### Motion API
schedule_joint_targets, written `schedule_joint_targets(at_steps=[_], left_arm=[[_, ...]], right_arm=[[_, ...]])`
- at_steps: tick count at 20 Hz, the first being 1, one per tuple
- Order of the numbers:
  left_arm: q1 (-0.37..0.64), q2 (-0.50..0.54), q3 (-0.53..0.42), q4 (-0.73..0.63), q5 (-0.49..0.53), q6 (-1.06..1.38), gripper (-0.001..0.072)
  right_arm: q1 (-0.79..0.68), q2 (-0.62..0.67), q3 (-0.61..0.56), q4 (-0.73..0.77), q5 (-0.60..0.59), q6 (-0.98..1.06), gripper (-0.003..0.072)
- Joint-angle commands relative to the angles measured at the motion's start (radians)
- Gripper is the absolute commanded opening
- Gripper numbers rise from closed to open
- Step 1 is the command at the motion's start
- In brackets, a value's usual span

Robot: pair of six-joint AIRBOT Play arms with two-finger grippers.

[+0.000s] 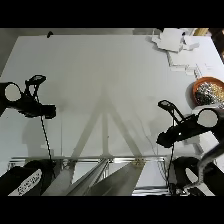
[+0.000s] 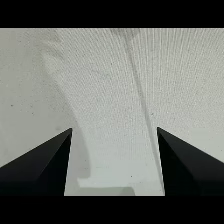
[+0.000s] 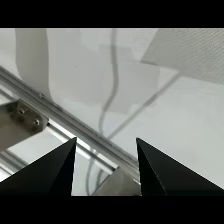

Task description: Fold the box and place the chain.

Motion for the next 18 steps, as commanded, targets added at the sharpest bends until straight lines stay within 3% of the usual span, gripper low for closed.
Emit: schedule_joint_targets(at_steps=[1,13,15,18], left_arm=[[0.001,0.0,0.0,0.0,0.0,0.0,0.0566],[0.001,0.0,0.0,0.0,0.0,0.0,0.0566],[0.001,0.0,0.0,0.0,0.0,0.0,0.0566],[0.001,0.0,0.0,0.0,-0.003,0.0,0.0566]], right_arm=[[0.001,0.001,0.0,-0.002,-0.022,-0.001,0.0375],[0.001,0.001,0.0,0.05,-0.09,-0.01,0.0375],[0.001,0.001,0.01,-0.063,-0.093,-0.01,0.0375],[-0.001,0.001,0.053,-0.505,-0.073,0.068,0.0374]])
